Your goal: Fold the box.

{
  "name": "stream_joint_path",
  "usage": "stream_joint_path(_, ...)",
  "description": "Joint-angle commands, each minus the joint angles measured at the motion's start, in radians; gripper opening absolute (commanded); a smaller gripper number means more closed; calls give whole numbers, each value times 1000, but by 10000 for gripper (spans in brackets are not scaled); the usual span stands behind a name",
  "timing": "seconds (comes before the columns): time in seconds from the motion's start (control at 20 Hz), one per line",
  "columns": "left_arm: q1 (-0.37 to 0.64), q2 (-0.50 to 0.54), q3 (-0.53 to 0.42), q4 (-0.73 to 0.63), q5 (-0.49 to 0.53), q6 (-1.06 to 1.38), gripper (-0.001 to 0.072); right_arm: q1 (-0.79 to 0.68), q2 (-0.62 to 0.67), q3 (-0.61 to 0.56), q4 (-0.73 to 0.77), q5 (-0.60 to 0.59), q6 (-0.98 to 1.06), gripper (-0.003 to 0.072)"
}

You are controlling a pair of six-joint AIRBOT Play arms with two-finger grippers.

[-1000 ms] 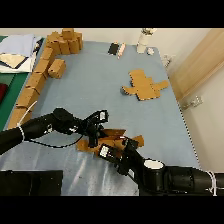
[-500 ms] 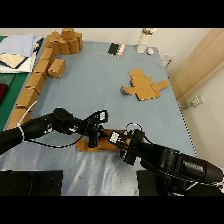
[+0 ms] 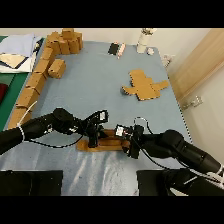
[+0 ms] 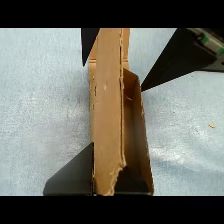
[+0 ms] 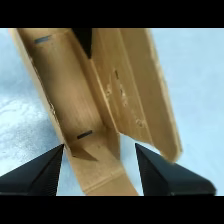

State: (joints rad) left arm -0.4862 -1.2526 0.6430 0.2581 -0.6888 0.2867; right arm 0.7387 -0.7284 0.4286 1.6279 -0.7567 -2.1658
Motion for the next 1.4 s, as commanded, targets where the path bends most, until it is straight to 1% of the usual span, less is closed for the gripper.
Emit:
stream_joint_path(0.0, 0, 0, 0, 0, 0, 0, 11, -206, -92, 8, 448, 12, -549, 715)
stream_joint_path(0.05, 0, 0, 0, 0, 0, 0, 12, -240, -134, 18, 503, -1, -633, 715)
stream_joint_path(0.1, 0, 0, 0, 0, 0, 0, 12, -253, -169, 27, 517, -21, -671, 714)
stream_joint_path(0.15, 0, 0, 0, 0, 0, 0, 11, -254, -201, 33, 517, -35, -686, 714)
stream_joint_path(0.25, 0, 0, 0, 0, 0, 0, 12, -255, -237, 34, 516, -25, -685, 712)
stream_joint_path(0.35, 0, 0, 0, 0, 0, 0, 12, -255, -238, 34, 514, -19, -684, 711)
stream_joint_path(0.6, 0, 0, 0, 0, 0, 0, 11, -255, -230, 35, 444, -19, -684, 711)
stream_joint_path(1.0, 0, 0, 0, 0, 0, 0, 11, -255, -270, 32, 472, -8, -718, 706)
stream_joint_path(1.15, 0, 0, 0, 0, 0, 0, 12, -253, -270, 32, 500, -20, -733, 690)
stream_joint_path(1.2, 0, 0, 0, 0, 0, 0, 12, -253, -270, 32, 501, -27, -733, 651)
stream_joint_path(1.25, 0, 0, 0, 0, 0, 0, 11, -252, -270, 32, 503, -40, -733, 571)
stream_joint_path(1.35, 0, 0, 0, 0, 0, 0, 12, -252, -270, 32, 504, -52, -733, 557)
